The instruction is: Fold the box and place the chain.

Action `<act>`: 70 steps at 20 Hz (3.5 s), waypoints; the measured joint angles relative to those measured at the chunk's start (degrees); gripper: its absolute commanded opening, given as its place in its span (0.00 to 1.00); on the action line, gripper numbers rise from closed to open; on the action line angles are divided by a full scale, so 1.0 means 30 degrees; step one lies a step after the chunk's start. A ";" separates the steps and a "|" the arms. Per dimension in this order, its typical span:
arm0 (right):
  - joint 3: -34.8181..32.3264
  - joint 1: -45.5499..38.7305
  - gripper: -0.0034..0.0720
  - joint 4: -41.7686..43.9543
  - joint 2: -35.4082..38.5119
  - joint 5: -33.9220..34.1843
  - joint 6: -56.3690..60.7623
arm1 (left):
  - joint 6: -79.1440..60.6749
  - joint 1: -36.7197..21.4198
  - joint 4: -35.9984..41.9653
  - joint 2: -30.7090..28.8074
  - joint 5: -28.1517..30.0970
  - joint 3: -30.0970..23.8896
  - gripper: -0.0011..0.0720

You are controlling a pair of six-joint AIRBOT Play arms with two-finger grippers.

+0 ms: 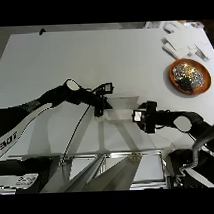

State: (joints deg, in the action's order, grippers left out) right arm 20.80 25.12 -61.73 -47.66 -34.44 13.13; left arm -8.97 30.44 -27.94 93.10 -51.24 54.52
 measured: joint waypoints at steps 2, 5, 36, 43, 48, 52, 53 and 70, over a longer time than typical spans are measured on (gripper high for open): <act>0.0576 -0.0335 0.96 0.0313 -0.0299 -0.0160 -0.0189 | 0.0000 0.0000 0.0015 0.0000 0.0066 0.0000 0.03; 0.0991 -0.1049 0.97 0.0969 -0.0772 -0.0299 -0.1027 | 0.0000 0.0000 0.0015 0.0000 0.0058 0.0000 0.03; 0.2178 -0.6076 0.96 1.0171 -0.7388 -0.5049 -1.3012 | -0.0015 0.0000 0.0007 0.0000 -0.0029 0.0007 0.03; 0.2193 -0.5566 0.88 1.0367 -0.8604 -0.5493 -1.3478 | -0.0029 0.0000 -0.0007 0.0000 -0.0066 0.0007 0.03; 0.2215 -0.5646 0.79 1.0557 -0.8837 -0.5355 -1.3544 | -0.0022 0.0000 0.0007 0.0000 -0.0022 0.0000 0.03; 0.2215 -0.5654 0.75 1.0703 -0.9151 -0.5246 -1.3843 | -0.0022 0.0000 0.0015 0.0000 -0.0015 0.0000 0.03; 0.2215 -0.5654 0.75 1.0724 -0.9238 -0.5195 -1.3886 | -0.0015 0.0000 0.0015 0.0000 -0.0015 0.0000 0.03; 0.2222 -0.5668 0.57 1.0732 -0.9814 -0.4539 -1.4054 | -0.0007 0.0000 0.0015 0.0000 -0.0007 0.0007 0.03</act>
State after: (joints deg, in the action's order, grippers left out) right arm 27.46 8.12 -29.54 -77.10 -48.05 -29.04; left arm -8.99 30.44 -27.90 93.10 -51.27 54.54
